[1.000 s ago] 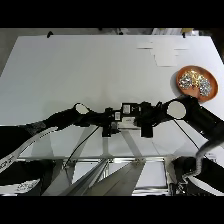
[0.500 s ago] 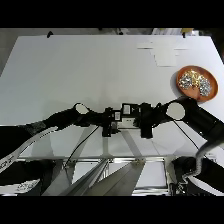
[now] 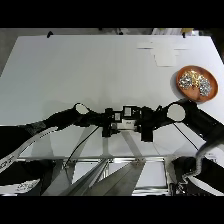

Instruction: Fold the box and place the chain.

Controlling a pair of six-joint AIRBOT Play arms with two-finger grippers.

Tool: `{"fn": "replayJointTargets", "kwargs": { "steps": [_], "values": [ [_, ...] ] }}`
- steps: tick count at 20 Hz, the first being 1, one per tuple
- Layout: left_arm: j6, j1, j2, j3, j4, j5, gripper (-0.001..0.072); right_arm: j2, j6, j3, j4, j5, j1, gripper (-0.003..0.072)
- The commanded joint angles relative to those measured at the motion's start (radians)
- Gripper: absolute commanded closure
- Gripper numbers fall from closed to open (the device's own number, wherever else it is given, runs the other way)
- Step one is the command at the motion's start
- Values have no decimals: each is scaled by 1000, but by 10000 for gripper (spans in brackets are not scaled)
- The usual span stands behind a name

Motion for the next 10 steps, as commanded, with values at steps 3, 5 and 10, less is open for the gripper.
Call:
{"fn": "replayJointTargets", "kwargs": {
  "steps": [3,5,10],
  "values": [
    [-3,0,1,0,-2,4,435,3,-1,-1,28,14,0,672],
    [-3,0,1,0,-2,4,435,3,0,-1,18,3,0,671],
    [-3,0,1,0,-2,4,435,-50,5,-1,-5,-12,0,671]
  ]
}}
